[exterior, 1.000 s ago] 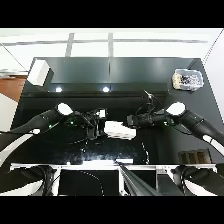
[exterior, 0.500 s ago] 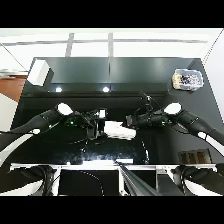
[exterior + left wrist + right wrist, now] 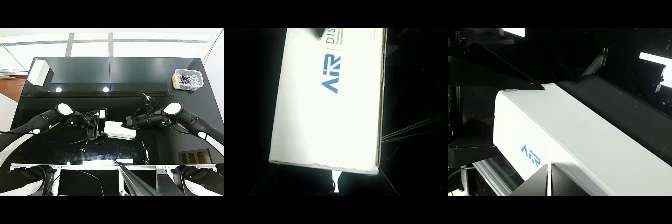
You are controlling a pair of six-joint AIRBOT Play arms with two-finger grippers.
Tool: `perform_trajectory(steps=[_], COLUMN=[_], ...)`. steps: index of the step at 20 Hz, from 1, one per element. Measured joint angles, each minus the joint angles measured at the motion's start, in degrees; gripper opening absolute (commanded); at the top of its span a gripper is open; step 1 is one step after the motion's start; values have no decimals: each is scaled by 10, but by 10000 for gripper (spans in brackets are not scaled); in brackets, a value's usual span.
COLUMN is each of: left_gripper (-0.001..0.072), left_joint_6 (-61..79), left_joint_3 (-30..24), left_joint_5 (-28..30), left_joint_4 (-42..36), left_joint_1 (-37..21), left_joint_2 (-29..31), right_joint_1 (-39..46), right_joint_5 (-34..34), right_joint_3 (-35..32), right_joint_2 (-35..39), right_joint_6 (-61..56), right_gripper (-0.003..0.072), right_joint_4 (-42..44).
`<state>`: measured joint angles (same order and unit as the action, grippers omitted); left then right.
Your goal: Fold the box and place the chain.
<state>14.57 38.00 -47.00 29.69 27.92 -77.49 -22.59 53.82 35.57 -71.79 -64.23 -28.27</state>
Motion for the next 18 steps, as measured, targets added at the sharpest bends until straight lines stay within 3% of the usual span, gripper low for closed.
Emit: perform_trajectory(steps=[3,6,11,18], left_gripper=[518,715,716,715], left_joint_6=[0,-1,-9,-100], left_joint_3=[0,0,0,3], left_joint_5=[-1,5,14,1], left_joint_4=[-1,4,64,116], left_joint_1=[0,0,-4,-15], left_joint_2=[0,0,16,123], right_joint_1=[3,19,80,151], right_joint_5=[22,58,101,121], right_joint_3=[5,10,13,14], right_joint_2=[9,45,142,206], right_joint_6=[4,6,-1,-7], right_gripper=[45,45,45,45], right_joint_4=[-5,-6,6,7])
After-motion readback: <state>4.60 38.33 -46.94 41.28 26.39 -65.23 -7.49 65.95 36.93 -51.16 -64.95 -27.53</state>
